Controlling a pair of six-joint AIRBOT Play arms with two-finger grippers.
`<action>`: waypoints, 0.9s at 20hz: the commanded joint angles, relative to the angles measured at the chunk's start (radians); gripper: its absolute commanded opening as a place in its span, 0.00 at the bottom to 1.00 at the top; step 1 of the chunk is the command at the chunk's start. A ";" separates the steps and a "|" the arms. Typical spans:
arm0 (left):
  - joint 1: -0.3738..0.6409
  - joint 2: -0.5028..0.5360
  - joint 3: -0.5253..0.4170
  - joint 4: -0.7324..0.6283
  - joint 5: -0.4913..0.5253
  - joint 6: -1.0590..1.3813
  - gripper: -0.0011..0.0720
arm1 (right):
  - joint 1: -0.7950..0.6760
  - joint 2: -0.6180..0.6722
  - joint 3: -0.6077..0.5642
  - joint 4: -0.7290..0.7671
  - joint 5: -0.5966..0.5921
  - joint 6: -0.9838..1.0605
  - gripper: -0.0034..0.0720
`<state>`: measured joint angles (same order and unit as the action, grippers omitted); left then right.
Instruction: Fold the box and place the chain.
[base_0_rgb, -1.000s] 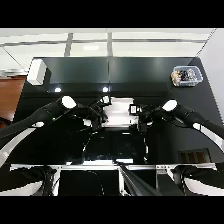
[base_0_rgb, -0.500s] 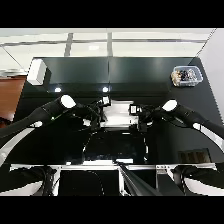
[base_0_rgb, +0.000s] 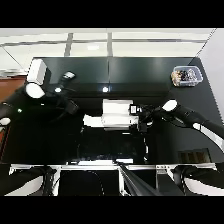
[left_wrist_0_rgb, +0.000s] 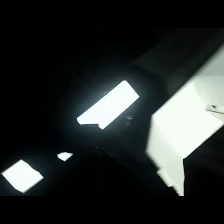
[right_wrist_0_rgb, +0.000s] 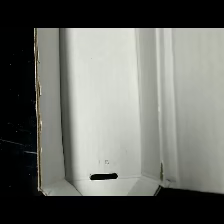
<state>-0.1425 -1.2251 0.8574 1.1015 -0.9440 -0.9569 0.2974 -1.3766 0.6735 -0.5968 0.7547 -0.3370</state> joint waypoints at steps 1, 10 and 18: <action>0.201 -0.040 -0.001 -0.098 -0.178 -0.308 0.05 | 0.001 0.000 0.000 0.001 0.000 0.000 0.26; 0.133 -0.200 -0.112 -0.355 -0.139 -0.287 0.04 | 0.001 0.000 0.000 0.001 0.000 0.000 0.26; -0.040 -0.263 -0.106 -0.524 -0.093 -0.186 0.05 | 0.001 0.000 0.000 0.001 0.000 0.000 0.26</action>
<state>-0.1432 -1.4696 0.7502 0.6624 -1.0386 -1.2060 0.2974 -1.3766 0.6735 -0.5964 0.7544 -0.3370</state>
